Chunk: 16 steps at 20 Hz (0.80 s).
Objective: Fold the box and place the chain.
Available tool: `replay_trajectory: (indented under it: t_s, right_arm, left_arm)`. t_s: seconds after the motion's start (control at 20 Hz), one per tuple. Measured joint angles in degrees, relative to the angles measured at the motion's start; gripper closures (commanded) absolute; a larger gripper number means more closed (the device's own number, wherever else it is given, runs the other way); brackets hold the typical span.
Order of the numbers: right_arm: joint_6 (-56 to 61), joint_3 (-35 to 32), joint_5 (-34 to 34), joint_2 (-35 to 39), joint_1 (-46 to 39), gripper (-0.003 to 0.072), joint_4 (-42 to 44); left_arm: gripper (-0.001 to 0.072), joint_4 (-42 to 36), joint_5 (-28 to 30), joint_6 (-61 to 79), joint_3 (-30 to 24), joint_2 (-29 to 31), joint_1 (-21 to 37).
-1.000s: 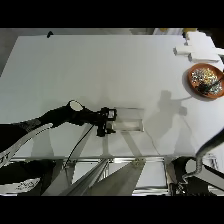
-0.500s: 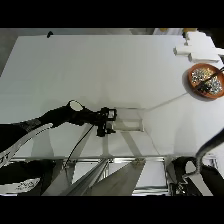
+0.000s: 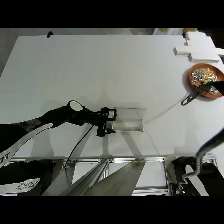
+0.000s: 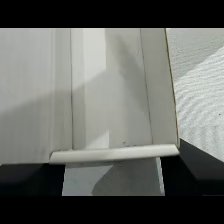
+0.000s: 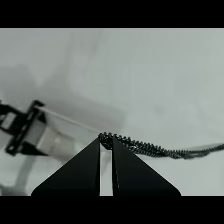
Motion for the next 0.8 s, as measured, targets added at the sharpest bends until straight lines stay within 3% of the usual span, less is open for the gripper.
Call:
replay_trajectory:
  t_s: [0.3,0.6,0.8]
  right_arm:
    - [0.48,-4.0,-0.59,2.14,2.08,0.0668,8.92]
    - [-1.42,-20.28,-9.79,4.48,9.22,0.0668,13.53]
    - [-0.39,-29.99,-20.11,3.91,20.52,0.0668,7.82]
  left_arm:
    - [0.0437,0.0,0.0,0.0,0.0,0.0,0.0]
    - [0.0437,0.0,0.02,0.0,0.0,0.0,0.0]
    - [0.0437,0.0,0.02,0.0,0.02,0.0,0.0]
